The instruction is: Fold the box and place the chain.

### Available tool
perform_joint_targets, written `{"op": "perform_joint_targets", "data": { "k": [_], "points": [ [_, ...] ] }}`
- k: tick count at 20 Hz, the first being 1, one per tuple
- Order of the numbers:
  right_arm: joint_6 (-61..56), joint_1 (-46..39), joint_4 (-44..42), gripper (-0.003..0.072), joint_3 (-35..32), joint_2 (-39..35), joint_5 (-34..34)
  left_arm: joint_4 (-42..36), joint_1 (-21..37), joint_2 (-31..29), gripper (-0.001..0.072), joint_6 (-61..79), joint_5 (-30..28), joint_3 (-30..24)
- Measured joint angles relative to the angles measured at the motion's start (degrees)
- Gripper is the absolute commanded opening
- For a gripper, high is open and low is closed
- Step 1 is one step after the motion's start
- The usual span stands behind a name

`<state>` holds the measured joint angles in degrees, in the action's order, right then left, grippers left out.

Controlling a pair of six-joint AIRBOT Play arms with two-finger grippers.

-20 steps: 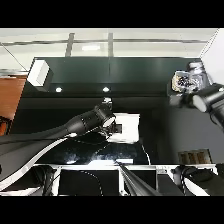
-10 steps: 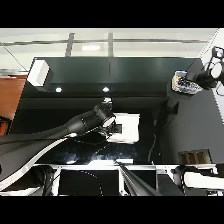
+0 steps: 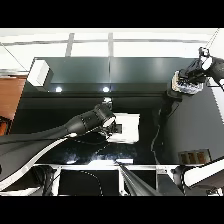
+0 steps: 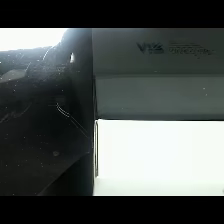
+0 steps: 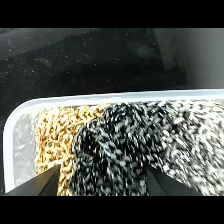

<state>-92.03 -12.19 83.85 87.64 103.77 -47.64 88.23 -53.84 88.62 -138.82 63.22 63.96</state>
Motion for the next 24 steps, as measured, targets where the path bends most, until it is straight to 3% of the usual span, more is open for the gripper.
{"op": "perform_joint_targets", "data": {
  "k": [2, 3, 5, 6, 10, 15, 19, 24],
  "points": [
    [0.22, -0.09, 0.15, 0.0543, 0.33, 1.03, 0.15, 0.0, 0.0, 0.0, 0.003, 0.0, 0.0, 0.0],
    [0.33, -0.13, 0.22, 0.0482, 0.48, 1.33, 0.28, 0.0, 0.0, 0.0, 0.003, 0.0, 0.0, 0.0],
    [0.59, -0.17, 0.66, 0.0097, 0.61, 1.7, 0.48, 0.0, 0.0, 0.0, 0.003, 0.0, 0.0, 0.02],
    [0.48, -0.17, 0.55, 0.0011, 0.72, 1.77, 0.22, 0.0, 0.0, 0.0, 0.003, 0.0, 0.02, 0.02],
    [0.74, -0.17, 0.61, 0.0012, 1.31, -0.17, -2.86, -0.04, 0.0, 0.0, 0.003, 0.0, 0.02, 0.0],
    [4.09, -0.17, 1.18, 0.0012, 1.6, -8.31, -5.62, -0.11, 0.0, 0.0, 0.0029, 0.0, 0.02, 0.0],
    [6.73, -0.17, 0.55, 0.0011, 1.64, -17.57, -6.75, -0.15, 0.0, 0.0, 0.003, 0.0, 0.04, 0.0],
    [14.62, 0.98, -10.64, 0.0007, 1.66, -32.68, -12.92, -0.2, 0.0, 0.0, 0.003, 0.0, 0.04, 0.0]
  ]
}}
